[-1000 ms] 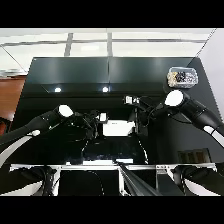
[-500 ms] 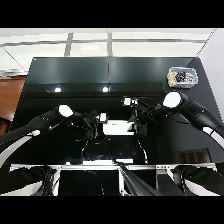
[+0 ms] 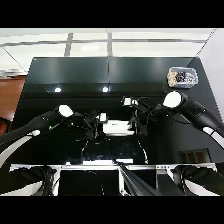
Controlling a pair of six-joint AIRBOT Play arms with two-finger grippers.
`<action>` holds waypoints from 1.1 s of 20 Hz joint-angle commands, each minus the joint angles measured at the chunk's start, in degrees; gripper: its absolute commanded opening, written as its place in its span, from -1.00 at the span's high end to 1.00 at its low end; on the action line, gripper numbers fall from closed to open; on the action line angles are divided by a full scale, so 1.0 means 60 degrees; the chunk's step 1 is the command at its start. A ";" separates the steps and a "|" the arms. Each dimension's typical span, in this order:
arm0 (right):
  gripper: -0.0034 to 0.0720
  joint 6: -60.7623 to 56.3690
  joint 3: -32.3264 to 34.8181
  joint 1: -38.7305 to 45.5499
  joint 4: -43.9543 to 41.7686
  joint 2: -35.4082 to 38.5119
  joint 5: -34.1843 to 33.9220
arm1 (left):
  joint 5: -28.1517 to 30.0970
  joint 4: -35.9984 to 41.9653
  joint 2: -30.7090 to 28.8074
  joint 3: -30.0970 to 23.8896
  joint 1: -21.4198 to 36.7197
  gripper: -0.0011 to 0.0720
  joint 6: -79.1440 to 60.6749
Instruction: Fold the box and place the chain.
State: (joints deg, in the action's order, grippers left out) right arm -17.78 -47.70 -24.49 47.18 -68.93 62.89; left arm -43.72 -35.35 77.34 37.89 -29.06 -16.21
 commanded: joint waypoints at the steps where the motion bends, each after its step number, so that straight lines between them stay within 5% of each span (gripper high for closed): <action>1: 0.43 -0.0004 -0.0015 -0.0007 -0.0029 0.0131 0.0007 | 0.0000 0.0000 0.0007 -0.0004 0.0000 -0.01 -0.0007; 22: 0.43 0.0000 -0.0011 -0.0007 0.0011 0.0251 -0.0106 | 0.0000 0.0000 0.0007 -0.0004 0.0000 -0.01 -0.0007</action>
State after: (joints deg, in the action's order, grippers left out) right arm -17.80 -47.72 -24.51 47.22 -67.37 62.37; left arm -43.75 -35.33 77.34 37.89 -29.04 -16.23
